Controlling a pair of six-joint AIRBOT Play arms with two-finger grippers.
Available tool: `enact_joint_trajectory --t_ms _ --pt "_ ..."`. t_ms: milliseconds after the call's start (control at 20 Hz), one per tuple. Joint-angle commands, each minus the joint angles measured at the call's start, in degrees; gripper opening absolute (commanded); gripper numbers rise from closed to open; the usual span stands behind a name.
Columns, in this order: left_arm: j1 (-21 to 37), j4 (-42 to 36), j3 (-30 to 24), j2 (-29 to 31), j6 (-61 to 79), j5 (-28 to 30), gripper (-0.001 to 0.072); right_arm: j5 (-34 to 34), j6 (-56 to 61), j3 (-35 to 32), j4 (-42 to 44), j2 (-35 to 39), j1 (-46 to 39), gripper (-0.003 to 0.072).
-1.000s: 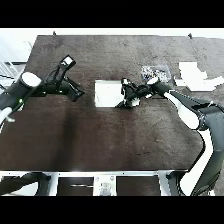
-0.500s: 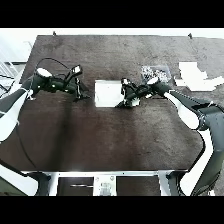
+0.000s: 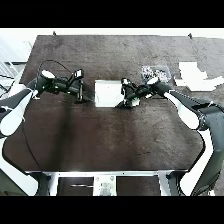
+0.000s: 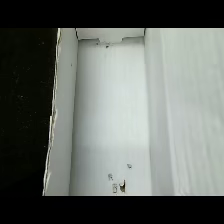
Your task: Fold the box and place the chain.
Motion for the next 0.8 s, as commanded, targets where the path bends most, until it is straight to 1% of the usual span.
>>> enact_joint_trajectory --t_ms 0,100,350,750 --pt "-0.2 -0.9 1.0 -2.5 3.0 -2.3 0.0651 0.0 0.0 0.0 0.0 0.0 0.0 0.0579" --pt "-0.2 -0.5 3.1 -4.5 2.9 -4.3 0.0651 0.0 0.0 0.0 0.0 0.0 0.0 0.0579" --pt "-0.2 -1.3 7.0 -7.4 2.8 -5.8 0.065 0.0 0.0 0.0 0.0 0.0 0.0 0.0579" --pt "-1.8 -0.5 7.6 -9.2 3.5 -6.6 0.0651 0.0 0.0 0.0 0.0 0.0 0.0 0.0579"
